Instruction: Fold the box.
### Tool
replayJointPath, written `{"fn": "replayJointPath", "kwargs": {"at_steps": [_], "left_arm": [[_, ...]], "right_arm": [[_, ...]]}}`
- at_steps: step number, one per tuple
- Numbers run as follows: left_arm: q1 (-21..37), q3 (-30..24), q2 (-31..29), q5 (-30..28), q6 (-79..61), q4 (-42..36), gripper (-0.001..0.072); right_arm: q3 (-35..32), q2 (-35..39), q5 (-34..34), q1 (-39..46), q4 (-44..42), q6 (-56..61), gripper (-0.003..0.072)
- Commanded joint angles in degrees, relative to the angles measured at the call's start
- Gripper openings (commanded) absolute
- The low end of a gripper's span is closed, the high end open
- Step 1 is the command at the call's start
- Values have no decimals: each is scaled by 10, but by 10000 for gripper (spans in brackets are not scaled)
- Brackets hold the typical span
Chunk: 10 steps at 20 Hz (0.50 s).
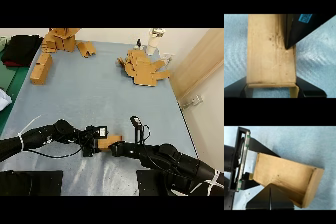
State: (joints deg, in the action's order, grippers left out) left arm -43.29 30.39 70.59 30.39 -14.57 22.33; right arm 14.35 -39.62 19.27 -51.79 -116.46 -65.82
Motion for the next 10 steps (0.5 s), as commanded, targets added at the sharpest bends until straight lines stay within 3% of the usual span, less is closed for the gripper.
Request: {"fn": "replayJointPath", "kwargs": {"at_steps": [1,7,10], "left_arm": [[0,0,0,0,0,0,521],[0,0,0,0,1,0,521],[0,0,0,0,0,0,521]], "right_arm": [[0,-7,1,-1,2,0,4],[0,-5,-8,-1,2,-1,4],[17,49,9,-1,29,-2,3]]}}
